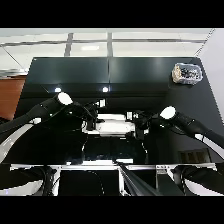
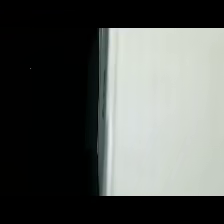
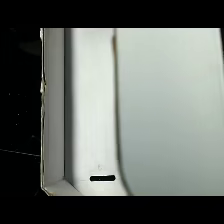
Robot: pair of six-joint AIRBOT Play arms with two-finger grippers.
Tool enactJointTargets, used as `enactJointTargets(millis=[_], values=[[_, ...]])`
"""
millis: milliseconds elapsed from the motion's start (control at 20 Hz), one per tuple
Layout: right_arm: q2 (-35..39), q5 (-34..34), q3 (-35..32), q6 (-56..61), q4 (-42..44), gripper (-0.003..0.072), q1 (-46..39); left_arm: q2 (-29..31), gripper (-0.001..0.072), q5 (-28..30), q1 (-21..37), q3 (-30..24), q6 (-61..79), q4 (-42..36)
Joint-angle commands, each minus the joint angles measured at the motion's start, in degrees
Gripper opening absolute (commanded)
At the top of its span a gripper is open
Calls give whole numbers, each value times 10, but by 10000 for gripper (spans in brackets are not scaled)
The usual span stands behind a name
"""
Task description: Fold the box and place the chain.
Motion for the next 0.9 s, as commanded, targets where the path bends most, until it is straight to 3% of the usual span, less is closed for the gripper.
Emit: enactJointTargets(millis=[0, 850], values=[[-12, -7, -1, -5, -6, 640, 1, 0, 26, 2, 0, 0, 0, 0], [-23, -39, 2, 16, -19, 640, 18, 0, 27, 2, 0, 0, 0, 0]])
